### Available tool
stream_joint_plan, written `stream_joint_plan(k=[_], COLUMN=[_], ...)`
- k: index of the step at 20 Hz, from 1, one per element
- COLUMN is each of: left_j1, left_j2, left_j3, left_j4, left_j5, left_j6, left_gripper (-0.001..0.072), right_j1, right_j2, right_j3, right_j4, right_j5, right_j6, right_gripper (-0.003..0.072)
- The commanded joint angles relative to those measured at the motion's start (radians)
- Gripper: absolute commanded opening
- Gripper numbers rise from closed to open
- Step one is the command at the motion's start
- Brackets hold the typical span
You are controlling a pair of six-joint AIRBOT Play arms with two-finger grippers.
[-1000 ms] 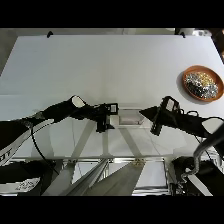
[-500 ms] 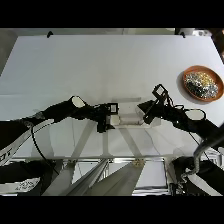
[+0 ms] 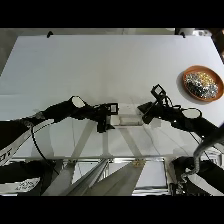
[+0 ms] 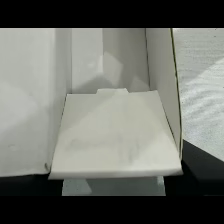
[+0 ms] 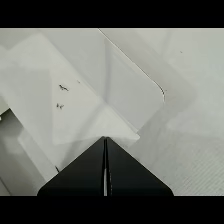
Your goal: Fold the box and place the chain.
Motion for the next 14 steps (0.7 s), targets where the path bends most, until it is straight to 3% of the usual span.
stream_joint_plan(k=[1,6,8,14], left_j1=[0.000,0.000,0.000,0.000], left_j2=[0.000,0.001,0.001,0.001], left_j3=[0.000,0.000,0.000,0.000], left_j4=[0.000,0.000,0.000,0.000], left_j5=[0.000,0.000,0.000,0.000], left_j6=[0.000,0.000,0.000,0.000], left_gripper=[0.0387,0.0387,0.0387,0.0387], right_j1=[0.001,0.001,0.000,0.000], right_j2=[0.024,0.167,0.231,0.381], right_j3=[0.000,0.000,0.000,0.000], right_j4=[0.000,-0.013,-0.108,-0.821], right_j5=[0.047,0.123,0.185,0.484], right_j6=[0.005,0.006,0.017,0.191], right_gripper=[0.0012,0.0011,0.0011,0.0013])
